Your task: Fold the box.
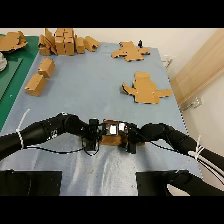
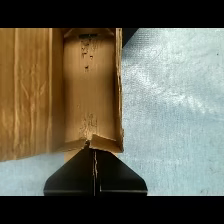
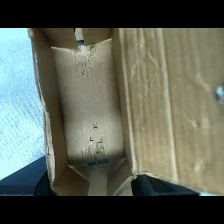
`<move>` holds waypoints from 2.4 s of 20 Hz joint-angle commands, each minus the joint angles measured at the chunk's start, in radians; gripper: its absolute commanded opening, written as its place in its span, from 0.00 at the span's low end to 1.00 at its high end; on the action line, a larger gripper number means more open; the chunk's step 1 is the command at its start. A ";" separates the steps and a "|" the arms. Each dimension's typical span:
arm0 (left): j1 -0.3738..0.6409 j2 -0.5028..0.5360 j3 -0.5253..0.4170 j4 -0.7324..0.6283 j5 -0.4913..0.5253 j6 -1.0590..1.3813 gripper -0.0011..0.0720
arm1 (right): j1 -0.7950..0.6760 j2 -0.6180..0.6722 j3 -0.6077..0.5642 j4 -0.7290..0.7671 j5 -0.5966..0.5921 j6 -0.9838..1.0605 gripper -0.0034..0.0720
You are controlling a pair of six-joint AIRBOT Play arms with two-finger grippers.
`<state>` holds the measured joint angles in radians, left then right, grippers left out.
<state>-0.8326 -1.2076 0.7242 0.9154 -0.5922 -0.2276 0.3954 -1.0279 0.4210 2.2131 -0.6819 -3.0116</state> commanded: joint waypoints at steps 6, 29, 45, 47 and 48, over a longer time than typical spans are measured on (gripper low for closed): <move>-0.016 -0.002 0.000 -0.048 0.041 0.002 0.03 | 0.000 0.001 0.000 0.000 0.000 0.000 0.70; -0.016 -0.030 0.000 -0.076 0.039 -0.013 0.47 | 0.000 0.001 0.000 0.000 0.000 0.000 0.70; 0.193 0.365 -0.168 0.416 -0.236 -1.658 0.03 | 0.000 0.001 0.000 0.000 0.000 0.000 0.70; 0.239 0.302 -0.178 0.332 -0.228 -1.639 0.03 | 0.000 0.001 0.000 0.000 0.000 0.000 0.70; 0.251 0.275 -0.178 0.309 -0.212 -1.636 0.03 | 0.000 0.001 0.000 0.000 0.000 0.000 0.70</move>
<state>-0.6456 -0.8818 0.5758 1.3365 -0.8272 -1.7538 0.3950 -1.0279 0.4210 2.2139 -0.6823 -3.0112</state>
